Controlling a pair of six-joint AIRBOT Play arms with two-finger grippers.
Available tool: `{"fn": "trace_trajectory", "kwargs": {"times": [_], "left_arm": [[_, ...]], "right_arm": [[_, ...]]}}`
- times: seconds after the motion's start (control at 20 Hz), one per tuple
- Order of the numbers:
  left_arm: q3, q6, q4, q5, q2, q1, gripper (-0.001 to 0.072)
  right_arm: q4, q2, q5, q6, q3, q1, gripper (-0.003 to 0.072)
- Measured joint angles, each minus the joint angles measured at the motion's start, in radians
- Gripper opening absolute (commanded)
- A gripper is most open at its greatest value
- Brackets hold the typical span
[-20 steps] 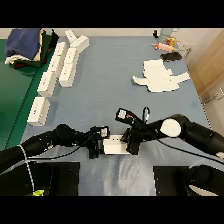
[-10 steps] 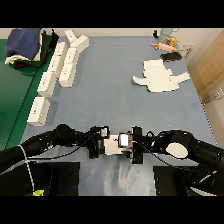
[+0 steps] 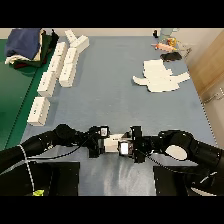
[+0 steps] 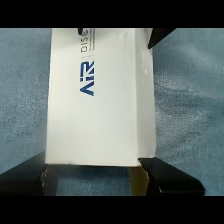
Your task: Fold the box.
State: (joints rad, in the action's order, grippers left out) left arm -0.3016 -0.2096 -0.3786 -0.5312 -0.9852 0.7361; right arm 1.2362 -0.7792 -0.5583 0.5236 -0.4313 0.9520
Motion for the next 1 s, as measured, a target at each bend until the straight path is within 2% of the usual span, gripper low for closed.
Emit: {"fn": "trace_trajectory", "kwargs": {"times": [0.7,1.0], "left_arm": [[0.0,-0.002,-0.001,-0.003,0.0,0.0,0.0523],[0.0,-0.002,-0.001,-0.002,0.0,0.0,0.0522]], "right_arm": [[0.013,0.048,0.083,-0.027,-0.001,0.003,0.0516],[0.047,0.039,0.126,-0.028,-0.001,0.003,0.0485]]}}
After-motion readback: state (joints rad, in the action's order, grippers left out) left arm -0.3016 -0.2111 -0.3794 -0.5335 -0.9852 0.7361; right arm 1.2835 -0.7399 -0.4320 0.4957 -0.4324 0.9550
